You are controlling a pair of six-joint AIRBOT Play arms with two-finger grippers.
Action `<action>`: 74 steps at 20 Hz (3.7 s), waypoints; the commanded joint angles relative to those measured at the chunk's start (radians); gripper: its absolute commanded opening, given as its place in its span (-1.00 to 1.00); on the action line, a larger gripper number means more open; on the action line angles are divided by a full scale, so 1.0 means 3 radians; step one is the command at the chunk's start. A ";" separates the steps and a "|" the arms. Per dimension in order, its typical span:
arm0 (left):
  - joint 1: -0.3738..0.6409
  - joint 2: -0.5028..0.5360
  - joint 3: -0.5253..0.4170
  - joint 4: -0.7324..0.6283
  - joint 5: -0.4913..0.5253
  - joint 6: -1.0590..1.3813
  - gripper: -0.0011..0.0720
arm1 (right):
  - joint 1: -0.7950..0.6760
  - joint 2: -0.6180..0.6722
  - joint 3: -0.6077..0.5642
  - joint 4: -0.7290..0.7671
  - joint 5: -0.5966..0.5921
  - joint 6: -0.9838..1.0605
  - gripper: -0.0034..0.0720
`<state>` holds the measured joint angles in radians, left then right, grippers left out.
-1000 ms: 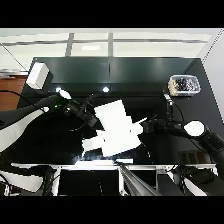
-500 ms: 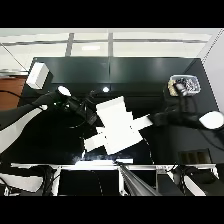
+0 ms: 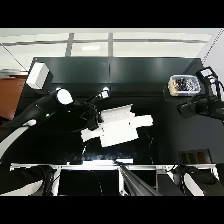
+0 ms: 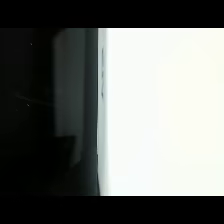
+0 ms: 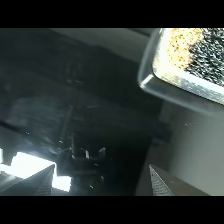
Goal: Fold the box and place the chain.
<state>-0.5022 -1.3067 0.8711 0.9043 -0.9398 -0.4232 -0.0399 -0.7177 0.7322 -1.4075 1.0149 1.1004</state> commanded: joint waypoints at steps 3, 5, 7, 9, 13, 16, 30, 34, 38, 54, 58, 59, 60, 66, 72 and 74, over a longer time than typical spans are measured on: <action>-0.0146 0.0170 -0.0389 0.0089 0.0595 0.0426 -0.89 | -0.0018 0.0008 -0.0090 0.0673 -0.0013 -0.0832 0.98; -0.0135 0.0165 -0.0446 0.0060 0.0488 0.0907 -0.88 | -0.0018 0.0006 -0.0169 0.0867 -0.0028 -0.1123 0.98; -0.0132 0.0095 -0.0450 0.0024 0.0477 0.1104 -0.88 | -0.0011 -0.0010 -0.0254 0.1034 -0.0062 -0.1353 0.98; -0.0146 0.0053 -0.0421 -0.0123 0.0463 0.1013 -0.88 | -0.0011 -0.0051 -0.0301 0.1120 -0.0090 -0.1363 0.98; -0.0137 0.0000 -0.0421 -0.0305 0.0359 0.1846 -0.89 | 0.0014 -0.0098 -0.0439 0.1258 0.0071 -0.1406 0.98; -0.0125 -0.0069 -0.0429 -0.0305 0.0326 0.1844 -0.89 | 0.0247 -0.0114 -0.0763 0.1471 0.0253 -0.2052 0.98; -0.0118 -0.0069 -0.0427 -0.0313 0.0439 0.1471 -0.89 | 0.1781 -0.0596 -0.1189 0.1704 -0.0465 -0.3159 0.98; -0.0118 -0.0069 -0.0427 -0.0313 0.0441 0.1471 -0.89 | 0.1813 -0.0624 -0.1189 0.1747 -0.0495 -0.3267 0.98; -0.0118 -0.0069 -0.0427 -0.0313 0.0440 0.1471 -0.89 | 0.1905 -0.0759 -0.1189 0.1973 -0.0518 -0.3457 0.98; -0.0118 -0.0069 -0.0427 -0.0314 0.0437 0.1471 -0.89 | 0.1934 -0.0670 -0.0983 0.1867 -0.1066 -0.2827 0.98; -0.0118 -0.0069 -0.0427 -0.0314 0.0437 0.1471 -0.89 | 0.1872 -0.0599 -0.0983 0.1873 -0.1067 -0.2828 0.98; -0.0118 -0.0069 -0.0427 -0.0314 0.0436 0.1471 -0.89 | 0.1871 -0.0596 -0.0983 0.1871 -0.1088 -0.2828 0.98; -0.0118 -0.0069 -0.0427 -0.0314 0.0436 0.1471 -0.89 | 0.1871 -0.0591 -0.0983 0.1871 -0.1155 -0.2828 0.98; -0.0118 -0.0069 -0.0427 -0.0314 0.0437 0.1471 -0.89 | 0.1872 -0.0589 -0.0979 0.1910 -0.1333 -0.2838 0.98; -0.0118 -0.0069 -0.0427 -0.0314 0.0437 0.1471 -0.89 | 0.1871 -0.0640 -0.0979 0.2294 -0.1339 -0.3323 0.98; -0.0118 -0.0069 -0.0427 -0.0314 0.0437 0.1471 -0.89 | 0.1871 -0.0732 -0.0979 0.2349 -0.1260 -0.3435 0.98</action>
<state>-0.5385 -1.3266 0.7425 0.8101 -0.8097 0.0181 0.5217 -0.9142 0.4374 -0.7483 0.6147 0.1345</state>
